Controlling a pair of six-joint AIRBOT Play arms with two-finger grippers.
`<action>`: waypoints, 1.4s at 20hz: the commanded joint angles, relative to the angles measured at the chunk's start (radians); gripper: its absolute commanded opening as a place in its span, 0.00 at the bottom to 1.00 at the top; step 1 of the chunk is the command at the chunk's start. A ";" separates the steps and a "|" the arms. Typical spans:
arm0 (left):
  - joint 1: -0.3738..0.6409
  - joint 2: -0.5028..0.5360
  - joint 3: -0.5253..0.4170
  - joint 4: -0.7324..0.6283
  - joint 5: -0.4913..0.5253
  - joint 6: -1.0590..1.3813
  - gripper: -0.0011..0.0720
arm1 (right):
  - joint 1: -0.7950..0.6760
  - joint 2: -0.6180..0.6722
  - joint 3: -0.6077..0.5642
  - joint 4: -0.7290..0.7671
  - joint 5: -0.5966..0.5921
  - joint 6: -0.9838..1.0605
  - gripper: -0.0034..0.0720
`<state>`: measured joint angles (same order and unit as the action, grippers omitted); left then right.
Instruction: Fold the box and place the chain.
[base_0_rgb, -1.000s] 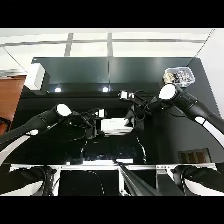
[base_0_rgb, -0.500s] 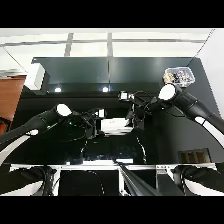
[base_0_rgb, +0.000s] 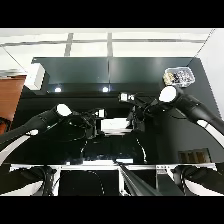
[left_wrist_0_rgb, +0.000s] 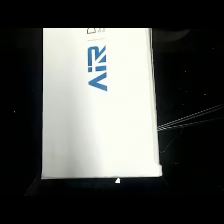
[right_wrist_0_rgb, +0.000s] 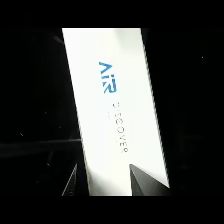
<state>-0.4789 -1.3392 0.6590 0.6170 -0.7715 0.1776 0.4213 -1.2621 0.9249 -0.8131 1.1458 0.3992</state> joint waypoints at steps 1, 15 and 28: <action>0.002 0.000 0.000 0.000 0.001 -0.002 0.47 | -0.044 0.075 0.010 0.045 0.157 0.274 0.35; 0.002 0.000 0.000 0.000 -0.018 -0.002 0.47 | -0.093 0.067 -0.315 0.612 -0.186 0.438 0.06; 0.002 0.000 0.000 -0.001 -0.021 -0.003 0.47 | -0.058 0.008 -0.316 0.386 -0.237 0.518 0.06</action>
<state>-0.4782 -1.3392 0.6590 0.6174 -0.7891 0.1768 0.3614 -1.2507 0.6094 -0.3702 0.9287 0.9066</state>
